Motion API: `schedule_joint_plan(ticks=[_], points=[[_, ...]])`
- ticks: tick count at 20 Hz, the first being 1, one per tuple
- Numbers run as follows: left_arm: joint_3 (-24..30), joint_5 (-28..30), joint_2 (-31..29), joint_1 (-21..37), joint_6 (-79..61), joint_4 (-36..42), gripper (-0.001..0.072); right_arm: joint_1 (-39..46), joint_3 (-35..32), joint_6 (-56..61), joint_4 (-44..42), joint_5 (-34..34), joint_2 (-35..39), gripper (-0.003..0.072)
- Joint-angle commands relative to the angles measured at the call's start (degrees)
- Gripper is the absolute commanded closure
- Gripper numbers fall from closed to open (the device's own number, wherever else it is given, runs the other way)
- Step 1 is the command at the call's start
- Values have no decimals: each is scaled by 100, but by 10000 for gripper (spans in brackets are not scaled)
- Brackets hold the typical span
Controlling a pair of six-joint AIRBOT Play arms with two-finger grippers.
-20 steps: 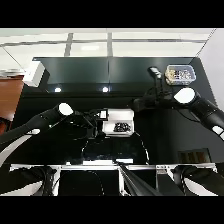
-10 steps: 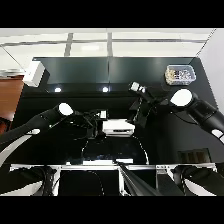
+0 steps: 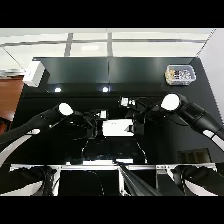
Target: Fold the box and place the chain.
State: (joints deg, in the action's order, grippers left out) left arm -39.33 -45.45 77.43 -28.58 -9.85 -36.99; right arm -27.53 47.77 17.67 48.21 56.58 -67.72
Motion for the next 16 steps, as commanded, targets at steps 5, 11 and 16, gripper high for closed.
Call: schedule_joint_plan(ticks=[5, 11, 16], points=[[-4, 2, 2, 0, -2, -2, 297, -37, -2, -81, -15, 66, -203, -16], [-4, 2, 2, 0, -2, -2, 297, -33, 7, 15, -15, 90, -170, 332], [-4, 2, 2, 0, -2, -2, 297, -35, 7, 138, -17, 114, -170, 348]])
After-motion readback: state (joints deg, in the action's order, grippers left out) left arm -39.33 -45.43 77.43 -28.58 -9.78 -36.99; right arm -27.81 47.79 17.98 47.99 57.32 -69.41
